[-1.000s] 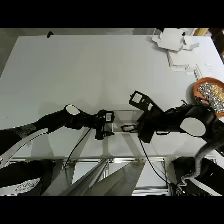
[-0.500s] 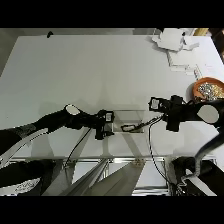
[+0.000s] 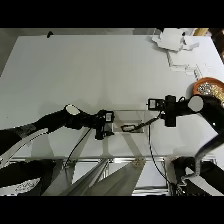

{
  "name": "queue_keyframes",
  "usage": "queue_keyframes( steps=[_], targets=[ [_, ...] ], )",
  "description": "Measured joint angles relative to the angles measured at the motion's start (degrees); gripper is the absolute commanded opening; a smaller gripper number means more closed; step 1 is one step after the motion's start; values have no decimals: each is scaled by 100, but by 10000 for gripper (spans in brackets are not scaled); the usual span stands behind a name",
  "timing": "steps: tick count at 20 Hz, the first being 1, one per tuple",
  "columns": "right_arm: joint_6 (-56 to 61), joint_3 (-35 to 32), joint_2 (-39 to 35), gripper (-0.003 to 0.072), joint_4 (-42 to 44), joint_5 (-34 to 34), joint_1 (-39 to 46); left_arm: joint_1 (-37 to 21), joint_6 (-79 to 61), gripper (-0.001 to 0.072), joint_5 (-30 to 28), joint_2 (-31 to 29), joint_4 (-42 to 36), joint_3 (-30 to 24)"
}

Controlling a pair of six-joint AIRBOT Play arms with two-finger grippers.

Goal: Fold the box and place the chain.

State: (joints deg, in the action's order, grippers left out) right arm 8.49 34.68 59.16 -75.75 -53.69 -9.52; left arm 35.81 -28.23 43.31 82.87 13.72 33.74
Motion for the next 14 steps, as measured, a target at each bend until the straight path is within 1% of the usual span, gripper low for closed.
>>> queue_keyframes(
  steps=[5, 14],
  targets=[
    [-455, -11, 275, 215, 94, 166, 20, 0, 0, 273, 0, 0, 0, 0],
    [-1187, -210, 358, 216, 455, 564, 22, 0, 0, 273, 0, 0, 0, 0]
  ],
)
